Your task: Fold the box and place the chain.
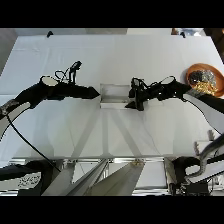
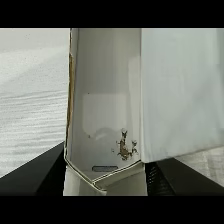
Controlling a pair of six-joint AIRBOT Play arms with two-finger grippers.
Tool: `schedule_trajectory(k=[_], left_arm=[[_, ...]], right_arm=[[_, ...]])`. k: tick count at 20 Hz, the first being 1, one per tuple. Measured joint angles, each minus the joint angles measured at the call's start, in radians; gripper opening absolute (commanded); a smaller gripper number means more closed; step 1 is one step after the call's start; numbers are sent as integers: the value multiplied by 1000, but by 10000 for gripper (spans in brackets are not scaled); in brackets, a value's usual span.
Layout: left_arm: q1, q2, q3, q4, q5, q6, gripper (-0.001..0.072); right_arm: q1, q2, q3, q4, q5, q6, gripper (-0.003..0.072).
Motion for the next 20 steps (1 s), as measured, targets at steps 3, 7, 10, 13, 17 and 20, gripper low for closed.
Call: schedule_trajectory(k=[3, 7, 10, 13, 17, 20], left_arm=[[0, 0, 0, -7, -3, 52, 285], [0, 0, 0, -7, -32, 125, 279], [0, 0, 0, -6, -53, 148, 278], [0, 0, 0, -1, -84, 155, 233], [0, 0, 1, 66, -120, 103, 182], [0, 0, 0, 108, -119, 61, 229]], right_arm=[[0, 0, 0, 0, 0, 0, 242], [0, 0, 0, -2, 0, -3, 242], [-1, 0, 0, -3, 0, -3, 242], [-1, 0, 0, -3, 2, -3, 242], [0, 0, 0, -2, 0, -1, 242], [0, 0, 0, 0, -2, 2, 242]])
